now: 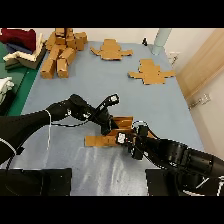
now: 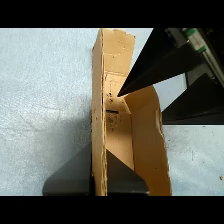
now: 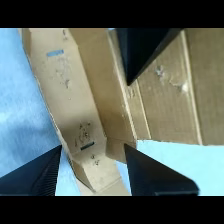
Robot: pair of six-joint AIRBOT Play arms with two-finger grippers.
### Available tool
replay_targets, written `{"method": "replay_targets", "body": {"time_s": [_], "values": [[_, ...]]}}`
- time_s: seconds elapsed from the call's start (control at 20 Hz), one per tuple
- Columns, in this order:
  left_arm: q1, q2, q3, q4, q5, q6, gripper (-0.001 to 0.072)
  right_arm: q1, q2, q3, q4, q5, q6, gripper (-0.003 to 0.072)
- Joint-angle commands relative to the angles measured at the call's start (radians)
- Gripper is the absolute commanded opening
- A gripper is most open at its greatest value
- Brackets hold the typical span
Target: Fold the box.
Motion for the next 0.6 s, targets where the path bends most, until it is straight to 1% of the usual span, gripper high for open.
{"method": "replay_targets", "body": {"time_s": [0.0,0.2,0.25,0.3,0.35,0.4,0.55], "values": [[0.001,0.000,0.001,0.000,0.000,0.000,0.0015,0.000,-0.011,0.001,-0.008,0.016,0.076,0.0579],[0.001,0.000,0.001,0.000,0.000,0.000,0.0015,0.000,-0.018,0.001,-0.005,0.017,0.080,0.0580],[0.001,0.000,0.001,0.000,0.000,0.000,0.0015,0.000,-0.018,0.001,-0.005,0.021,0.080,0.0592],[0.001,0.000,0.001,0.000,0.000,0.000,0.0015,0.000,-0.017,0.002,-0.008,0.028,0.078,0.0652],[0.001,0.000,0.001,0.000,0.000,0.000,0.0015,0.000,-0.017,0.004,-0.026,0.026,0.078,0.0659],[0.001,0.000,0.001,0.000,0.000,0.000,0.0015,-0.006,-0.016,0.008,-0.042,0.020,0.078,0.0716],[0.001,0.000,0.001,0.000,0.000,0.000,0.0015,-0.048,0.012,0.013,-0.024,0.018,0.050,0.0715]]}}
